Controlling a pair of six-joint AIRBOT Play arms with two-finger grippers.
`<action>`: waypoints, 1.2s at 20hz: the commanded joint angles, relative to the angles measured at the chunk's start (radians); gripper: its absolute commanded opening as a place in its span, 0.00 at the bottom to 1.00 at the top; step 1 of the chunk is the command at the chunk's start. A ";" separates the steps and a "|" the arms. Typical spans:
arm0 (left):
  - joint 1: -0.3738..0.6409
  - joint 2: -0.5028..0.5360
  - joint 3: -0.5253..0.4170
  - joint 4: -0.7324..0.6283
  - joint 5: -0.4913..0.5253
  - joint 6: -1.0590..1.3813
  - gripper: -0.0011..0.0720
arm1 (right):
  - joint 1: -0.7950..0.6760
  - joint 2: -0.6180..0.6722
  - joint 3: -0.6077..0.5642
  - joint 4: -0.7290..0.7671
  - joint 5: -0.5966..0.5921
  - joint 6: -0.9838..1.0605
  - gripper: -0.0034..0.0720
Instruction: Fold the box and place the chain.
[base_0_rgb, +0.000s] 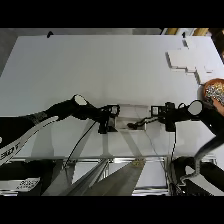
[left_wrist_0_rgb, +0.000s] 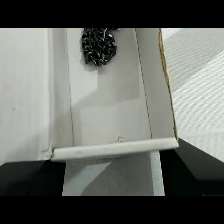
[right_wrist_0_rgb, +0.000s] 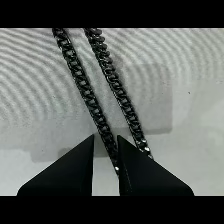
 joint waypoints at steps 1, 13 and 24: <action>0.001 0.001 0.001 0.000 0.000 0.000 0.06 | -0.001 -0.021 0.000 0.008 -0.020 -0.027 0.23; 0.001 0.001 0.001 0.000 0.000 0.000 0.06 | 0.000 0.170 0.000 0.060 0.154 0.047 0.07; 0.001 0.000 0.001 0.000 0.000 0.000 0.06 | 0.259 0.396 -0.001 0.483 0.127 0.045 0.07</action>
